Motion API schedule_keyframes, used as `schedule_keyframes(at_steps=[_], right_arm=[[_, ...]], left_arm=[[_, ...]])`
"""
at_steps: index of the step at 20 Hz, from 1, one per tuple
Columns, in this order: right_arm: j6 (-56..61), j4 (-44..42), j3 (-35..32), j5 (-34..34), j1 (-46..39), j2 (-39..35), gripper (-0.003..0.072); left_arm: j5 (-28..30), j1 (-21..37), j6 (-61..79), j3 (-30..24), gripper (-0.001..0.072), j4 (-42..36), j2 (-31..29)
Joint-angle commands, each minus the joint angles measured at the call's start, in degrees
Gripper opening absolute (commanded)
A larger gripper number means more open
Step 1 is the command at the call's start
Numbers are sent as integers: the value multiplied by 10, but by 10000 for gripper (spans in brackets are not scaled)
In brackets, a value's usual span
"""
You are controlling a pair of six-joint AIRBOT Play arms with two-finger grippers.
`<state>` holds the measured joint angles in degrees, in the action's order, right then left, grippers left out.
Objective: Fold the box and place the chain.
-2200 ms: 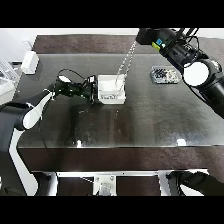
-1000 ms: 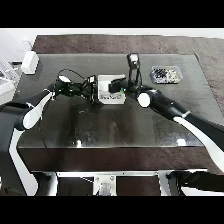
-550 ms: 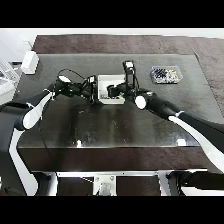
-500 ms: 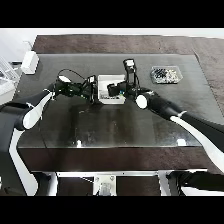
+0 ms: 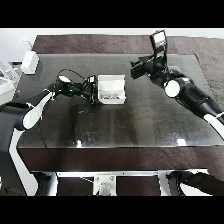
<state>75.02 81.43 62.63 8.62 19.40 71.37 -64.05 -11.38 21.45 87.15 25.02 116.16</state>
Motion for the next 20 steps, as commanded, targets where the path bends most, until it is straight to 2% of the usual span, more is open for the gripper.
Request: schedule_keyframes(at_steps=[1,4,7,9,11,16,17,19,20], right_arm=[[-54,0,48,30,-41,23,356],[-110,-18,117,102,-55,82,356],[-225,-119,176,169,-77,153,352],[-248,-137,187,153,-96,193,310],[-247,-133,184,122,-106,210,312],[-259,-172,188,129,-101,212,321],[-288,-205,191,136,-108,213,366],[-379,-322,192,148,-133,217,366],[-429,-404,197,177,-153,221,366]], left_arm=[[0,1,0,0,408,0,0],[0,1,0,0,408,0,0],[0,1,0,0,408,0,0],[0,1,0,0,408,0,0],[0,1,0,0,408,0,0],[0,1,0,0,408,0,0],[0,1,0,0,408,0,0],[0,1,0,0,408,0,0],[0,1,0,0,408,0,0]])
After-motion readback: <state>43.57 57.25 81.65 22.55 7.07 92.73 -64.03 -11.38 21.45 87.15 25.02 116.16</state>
